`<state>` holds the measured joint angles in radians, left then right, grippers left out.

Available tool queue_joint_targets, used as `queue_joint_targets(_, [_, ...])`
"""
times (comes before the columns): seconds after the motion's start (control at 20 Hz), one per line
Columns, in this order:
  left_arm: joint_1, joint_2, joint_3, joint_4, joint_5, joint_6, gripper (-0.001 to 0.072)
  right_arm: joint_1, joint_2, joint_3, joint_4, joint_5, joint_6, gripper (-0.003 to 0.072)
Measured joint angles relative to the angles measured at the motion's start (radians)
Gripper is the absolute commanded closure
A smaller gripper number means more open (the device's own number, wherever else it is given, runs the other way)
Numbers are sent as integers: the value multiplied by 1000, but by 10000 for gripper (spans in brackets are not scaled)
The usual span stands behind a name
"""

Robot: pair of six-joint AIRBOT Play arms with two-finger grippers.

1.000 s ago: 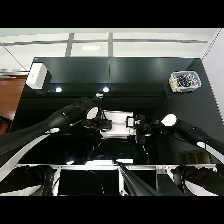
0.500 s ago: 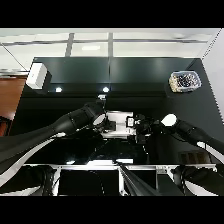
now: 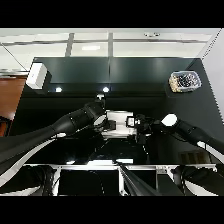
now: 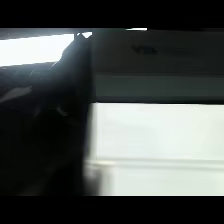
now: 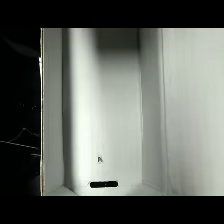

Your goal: Fold the box and place the chain.

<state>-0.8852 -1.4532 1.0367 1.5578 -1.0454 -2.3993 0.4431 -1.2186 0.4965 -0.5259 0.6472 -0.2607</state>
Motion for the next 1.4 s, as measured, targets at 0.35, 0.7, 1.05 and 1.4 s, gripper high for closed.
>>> queue_joint_targets(0.35, [1,-1,0,2,-14,-7,383,0,0,0,0,1,2,451])
queue_joint_targets(0.7, [3,-13,0,9,-18,-12,383,0,0,0,0,1,2,451])
queue_joint_targets(1.05, [3,-24,21,14,-37,-8,684,0,0,0,0,2,2,451])
queue_joint_targets(1.4, [3,-31,25,12,-40,-5,685,0,0,0,0,2,3,451])
